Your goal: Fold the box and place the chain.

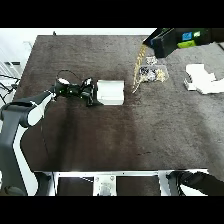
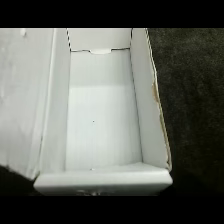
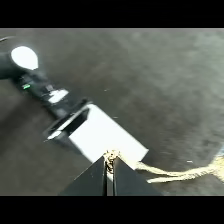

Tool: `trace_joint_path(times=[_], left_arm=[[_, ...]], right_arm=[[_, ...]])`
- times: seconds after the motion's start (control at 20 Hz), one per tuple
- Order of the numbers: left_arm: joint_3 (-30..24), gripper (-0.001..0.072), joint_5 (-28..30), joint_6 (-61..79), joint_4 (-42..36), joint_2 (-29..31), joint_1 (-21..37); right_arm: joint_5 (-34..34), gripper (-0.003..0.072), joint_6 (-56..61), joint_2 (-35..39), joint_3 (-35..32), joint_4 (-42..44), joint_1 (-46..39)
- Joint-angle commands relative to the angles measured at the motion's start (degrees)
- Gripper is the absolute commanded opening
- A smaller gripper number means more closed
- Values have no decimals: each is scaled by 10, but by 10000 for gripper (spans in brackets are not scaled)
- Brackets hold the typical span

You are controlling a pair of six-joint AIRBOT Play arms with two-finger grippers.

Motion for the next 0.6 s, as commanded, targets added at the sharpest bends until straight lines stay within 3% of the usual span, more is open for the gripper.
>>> trace_joint_path(times=[0.0,0.35,0.55], left_arm=[[0,298,0,0,0,0,0],[0,297,0,0,0,0,0],[0,297,0,0,0,0,0]], right_arm=[[-35,9,-13,0,-40,37,20],[-170,8,-25,-4,-137,88,27],[-213,9,-26,-25,-150,93,29]])
